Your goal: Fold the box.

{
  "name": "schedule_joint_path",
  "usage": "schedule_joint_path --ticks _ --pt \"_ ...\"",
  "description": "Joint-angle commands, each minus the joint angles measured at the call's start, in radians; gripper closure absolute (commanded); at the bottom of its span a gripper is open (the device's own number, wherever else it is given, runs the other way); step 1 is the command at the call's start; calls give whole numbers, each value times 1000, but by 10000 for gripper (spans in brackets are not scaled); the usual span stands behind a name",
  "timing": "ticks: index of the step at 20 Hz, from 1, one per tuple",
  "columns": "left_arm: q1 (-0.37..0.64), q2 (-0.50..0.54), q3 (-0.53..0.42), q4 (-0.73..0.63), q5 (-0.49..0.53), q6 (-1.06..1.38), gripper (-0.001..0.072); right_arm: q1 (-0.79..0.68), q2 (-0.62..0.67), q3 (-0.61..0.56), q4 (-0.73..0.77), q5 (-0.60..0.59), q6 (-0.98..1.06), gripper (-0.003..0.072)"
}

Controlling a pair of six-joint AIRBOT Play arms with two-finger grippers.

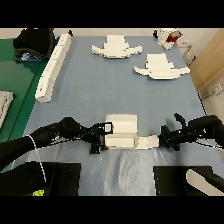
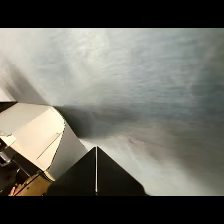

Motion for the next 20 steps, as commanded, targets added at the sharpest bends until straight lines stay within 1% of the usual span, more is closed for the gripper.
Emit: schedule_joint_path --ticks 1,4,8,13,14,15,16,18,20 --pt "0 1 0 0 0 0 199 55 -1 -4 31 28 -24 685" --pt "0 1 0 0 0 0 198 125 -1 -5 34 78 -24 685" --pt "0 1 0 0 0 0 199 180 2 2 49 79 -24 685" --pt "0 1 0 0 0 0 199 180 67 89 72 -21 -39 675" --pt "0 1 0 0 0 0 199 180 83 89 77 -25 -44 594" --pt "0 1 0 0 0 0 199 181 94 89 77 -24 -46 481" --pt "0 1 0 0 0 0 199 193 101 89 79 -19 -59 444" --pt "0 1 0 0 0 0 199 254 99 88 78 15 -71 444" --pt "0 1 0 0 0 0 199 342 99 89 82 88 -70 444"
